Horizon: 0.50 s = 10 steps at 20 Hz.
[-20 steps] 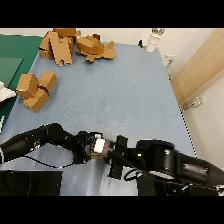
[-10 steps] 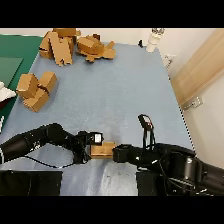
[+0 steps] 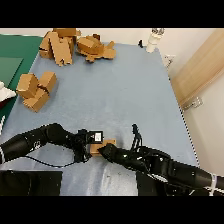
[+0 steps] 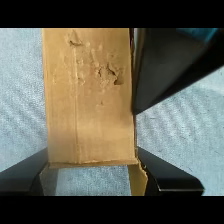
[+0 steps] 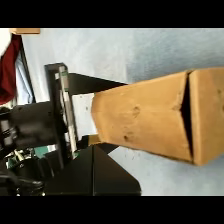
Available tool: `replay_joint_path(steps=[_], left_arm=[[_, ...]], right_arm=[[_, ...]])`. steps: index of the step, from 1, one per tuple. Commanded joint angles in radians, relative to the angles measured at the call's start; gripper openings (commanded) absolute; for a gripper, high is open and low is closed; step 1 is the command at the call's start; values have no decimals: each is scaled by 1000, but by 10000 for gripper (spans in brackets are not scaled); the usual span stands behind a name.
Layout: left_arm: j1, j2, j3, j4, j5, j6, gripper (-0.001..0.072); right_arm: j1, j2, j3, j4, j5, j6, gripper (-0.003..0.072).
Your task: Fold the box.
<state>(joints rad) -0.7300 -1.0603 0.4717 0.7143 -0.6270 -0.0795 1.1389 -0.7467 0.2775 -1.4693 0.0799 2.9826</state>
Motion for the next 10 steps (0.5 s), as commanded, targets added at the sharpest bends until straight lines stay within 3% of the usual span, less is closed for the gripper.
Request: replay_joint_path(steps=[1,10], left_arm=[[0,0,0,-2,-5,0,510],[0,0,0,-1,-10,0,510]], right_arm=[[-1,-115,-11,17,-119,20,-2],[2,-151,-6,5,-124,19,-2]])
